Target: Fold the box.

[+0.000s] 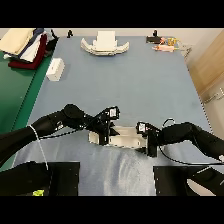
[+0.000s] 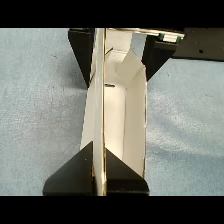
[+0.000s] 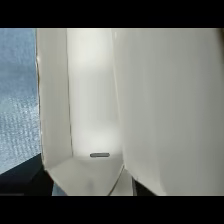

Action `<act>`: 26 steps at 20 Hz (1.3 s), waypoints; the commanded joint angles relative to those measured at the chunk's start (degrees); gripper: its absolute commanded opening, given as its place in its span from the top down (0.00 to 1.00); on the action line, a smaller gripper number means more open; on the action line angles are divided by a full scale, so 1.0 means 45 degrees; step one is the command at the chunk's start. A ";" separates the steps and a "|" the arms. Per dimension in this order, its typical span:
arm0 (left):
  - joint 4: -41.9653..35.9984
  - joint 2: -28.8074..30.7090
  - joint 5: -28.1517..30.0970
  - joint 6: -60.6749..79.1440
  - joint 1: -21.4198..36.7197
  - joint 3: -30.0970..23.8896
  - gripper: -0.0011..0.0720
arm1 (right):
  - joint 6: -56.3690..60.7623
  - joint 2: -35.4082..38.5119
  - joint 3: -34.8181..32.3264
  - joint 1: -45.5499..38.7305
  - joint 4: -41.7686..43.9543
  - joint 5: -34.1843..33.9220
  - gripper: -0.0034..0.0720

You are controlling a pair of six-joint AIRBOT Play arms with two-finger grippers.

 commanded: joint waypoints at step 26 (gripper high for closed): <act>0.0005 0.0005 -0.0005 -0.0010 0.0010 0.0000 0.97 | -0.0010 -0.0330 -0.0058 0.0447 -0.0568 0.1054 0.17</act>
